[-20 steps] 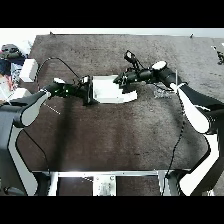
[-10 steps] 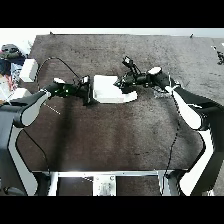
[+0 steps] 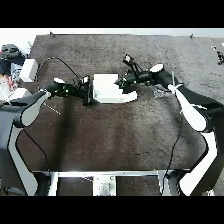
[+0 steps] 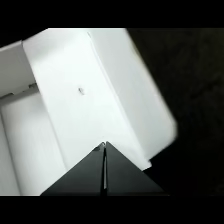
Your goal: Fold the box and place the chain.
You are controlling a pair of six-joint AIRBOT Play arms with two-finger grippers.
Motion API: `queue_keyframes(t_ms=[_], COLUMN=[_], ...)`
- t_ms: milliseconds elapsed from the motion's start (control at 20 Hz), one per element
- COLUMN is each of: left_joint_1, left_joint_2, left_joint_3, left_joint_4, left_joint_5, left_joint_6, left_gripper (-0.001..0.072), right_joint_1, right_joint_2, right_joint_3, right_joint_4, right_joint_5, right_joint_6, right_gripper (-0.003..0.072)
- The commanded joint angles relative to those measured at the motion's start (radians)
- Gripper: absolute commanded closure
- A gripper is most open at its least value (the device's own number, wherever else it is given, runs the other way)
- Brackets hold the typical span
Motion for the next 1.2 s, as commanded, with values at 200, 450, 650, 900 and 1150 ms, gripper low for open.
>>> queue_keyframes(t_ms=[200,450,650,900,1150], left_joint_1=[0.0,0.0,0.0,0.0,0.0], left_joint_2=[0.0,0.0,0.0,0.0,0.0], left_joint_3=[0.0,0.0,0.0,0.0,0.0], left_joint_4=[-0.001,-0.001,-0.001,-0.001,-0.001], left_joint_5=[0.0,0.0,0.0,0.0,0.0], left_joint_6=[0.0,0.0,0.0,0.0,0.0], left_gripper=[0.0424,0.0424,0.0424,0.0424,0.0424], right_joint_1=[-0.032,-0.006,0.026,0.048,0.053], right_joint_2=[0.198,0.137,0.074,0.053,0.048], right_joint_3=[0.0,-0.001,-0.001,0.0,-0.001], right_joint_4=[-0.36,-0.509,-0.516,-0.506,-0.479], right_joint_5=[0.317,0.241,0.152,0.135,0.135], right_joint_6=[0.096,-0.01,-0.095,-0.094,-0.06], right_gripper=[0.0076,-0.0034,-0.0034,-0.0034,-0.0034])
